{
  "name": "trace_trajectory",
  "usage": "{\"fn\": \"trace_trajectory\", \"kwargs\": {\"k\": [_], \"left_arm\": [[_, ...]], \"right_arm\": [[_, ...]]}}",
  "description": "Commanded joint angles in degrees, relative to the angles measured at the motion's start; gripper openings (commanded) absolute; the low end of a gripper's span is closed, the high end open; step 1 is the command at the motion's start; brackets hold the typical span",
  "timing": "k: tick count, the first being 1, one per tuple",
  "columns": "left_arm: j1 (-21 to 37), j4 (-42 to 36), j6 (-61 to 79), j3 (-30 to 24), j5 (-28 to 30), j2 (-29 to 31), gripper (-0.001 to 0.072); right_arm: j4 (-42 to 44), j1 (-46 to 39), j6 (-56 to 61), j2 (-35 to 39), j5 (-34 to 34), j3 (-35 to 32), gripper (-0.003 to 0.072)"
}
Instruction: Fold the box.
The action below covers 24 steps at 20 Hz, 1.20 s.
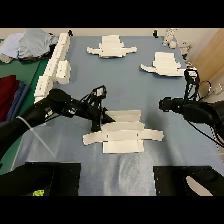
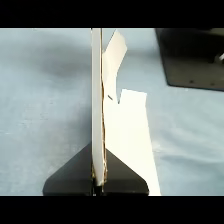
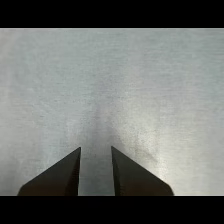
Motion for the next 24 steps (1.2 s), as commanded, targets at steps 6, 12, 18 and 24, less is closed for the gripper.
{"fn": "trace_trajectory", "kwargs": {"k": [6, 12, 18, 24], "left_arm": [[-13.9, -3.7, 6.6, -13.6, 23.5, 11.2, 0.0007], [-14.0, -13.2, 14.9, -17.6, 25.1, 10.2, 0.0012], [-12.5, -11.9, 15.1, -14.5, 22.7, 7.5, 0.0011], [-2.8, -11.1, 14.8, -8.8, 9.4, 3.9, 0.0011]], "right_arm": [[-0.3, -0.1, 2.1, 0.0, 0.5, 0.3, 0.0303], [0.3, -0.1, 2.1, 0.0, 0.5, 0.2, 0.0303], [0.5, -0.1, 2.1, 0.0, 0.5, 0.2, 0.0303], [0.8, -0.1, 2.1, -0.8, 0.5, 0.2, 0.0304]]}}
